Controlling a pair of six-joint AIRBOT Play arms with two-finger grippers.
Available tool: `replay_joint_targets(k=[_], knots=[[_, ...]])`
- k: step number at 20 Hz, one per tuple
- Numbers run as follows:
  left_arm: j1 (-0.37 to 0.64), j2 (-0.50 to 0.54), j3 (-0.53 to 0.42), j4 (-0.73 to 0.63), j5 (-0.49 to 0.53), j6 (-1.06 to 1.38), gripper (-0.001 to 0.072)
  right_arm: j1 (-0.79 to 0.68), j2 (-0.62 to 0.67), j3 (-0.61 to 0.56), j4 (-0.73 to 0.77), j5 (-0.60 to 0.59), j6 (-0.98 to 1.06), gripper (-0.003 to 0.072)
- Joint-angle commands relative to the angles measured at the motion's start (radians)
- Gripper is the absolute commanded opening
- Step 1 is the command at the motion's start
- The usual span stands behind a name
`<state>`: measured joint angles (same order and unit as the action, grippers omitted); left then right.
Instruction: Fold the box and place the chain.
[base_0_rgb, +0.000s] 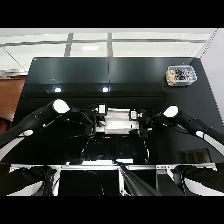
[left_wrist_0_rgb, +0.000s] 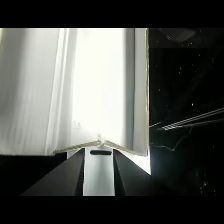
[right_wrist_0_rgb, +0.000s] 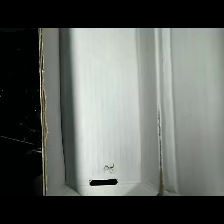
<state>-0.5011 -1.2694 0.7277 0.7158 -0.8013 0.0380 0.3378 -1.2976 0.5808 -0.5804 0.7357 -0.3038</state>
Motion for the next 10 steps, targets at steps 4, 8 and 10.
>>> replay_joint_targets(k=[4,8,10], knots=[[-0.068,-0.074,0.004,-0.099,0.045,0.001,0.0219,0.001,-0.001,0.0,0.0,0.0,0.0,0.0156],[-0.051,-0.073,0.004,-0.099,0.04,-0.019,0.0217,0.001,-0.001,0.0,0.0,0.0,0.0,0.0156],[-0.044,-0.073,0.004,-0.098,0.041,-0.019,0.0064,0.001,-0.001,0.0,0.0,0.0,0.0,0.0156]])
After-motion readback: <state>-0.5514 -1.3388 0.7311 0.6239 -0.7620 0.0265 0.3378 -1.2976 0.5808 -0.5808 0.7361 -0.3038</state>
